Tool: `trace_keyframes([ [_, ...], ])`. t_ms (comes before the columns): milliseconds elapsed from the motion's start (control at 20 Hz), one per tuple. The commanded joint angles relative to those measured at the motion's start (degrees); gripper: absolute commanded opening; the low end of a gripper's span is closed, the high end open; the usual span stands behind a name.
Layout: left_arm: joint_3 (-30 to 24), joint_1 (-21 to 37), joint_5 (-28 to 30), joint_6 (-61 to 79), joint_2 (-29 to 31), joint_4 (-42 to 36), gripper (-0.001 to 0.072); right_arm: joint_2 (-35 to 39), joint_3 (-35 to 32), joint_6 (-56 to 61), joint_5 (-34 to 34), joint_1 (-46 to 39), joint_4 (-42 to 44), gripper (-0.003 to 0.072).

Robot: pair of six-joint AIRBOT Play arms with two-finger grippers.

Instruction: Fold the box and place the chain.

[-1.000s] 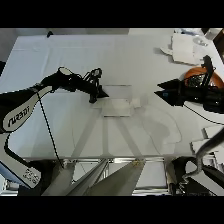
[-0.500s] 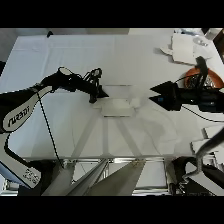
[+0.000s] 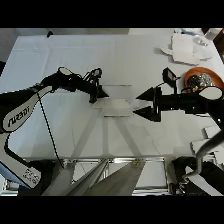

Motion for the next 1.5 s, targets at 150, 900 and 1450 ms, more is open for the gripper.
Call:
trace_keyframes([
  [150, 0.0, 0.0, 0.0, 0.0, 0.0, 0.0, 0.0010, 15.5, 0.1, 0.2, -19.0, 5.8, -14.8, 0.0693],
  [900, 0.0, 0.0, 0.0, 0.0, 0.0, 0.0, 0.0010, -9.5, 0.1, -20.5, -19.2, 5.8, -19.3, 0.0693],
  [1450, 0.0, 0.0, 0.0, 0.0, 0.0, 0.0, 0.0010, -21.9, 0.1, -32.7, -17.5, 5.8, -7.1, 0.0693],
])
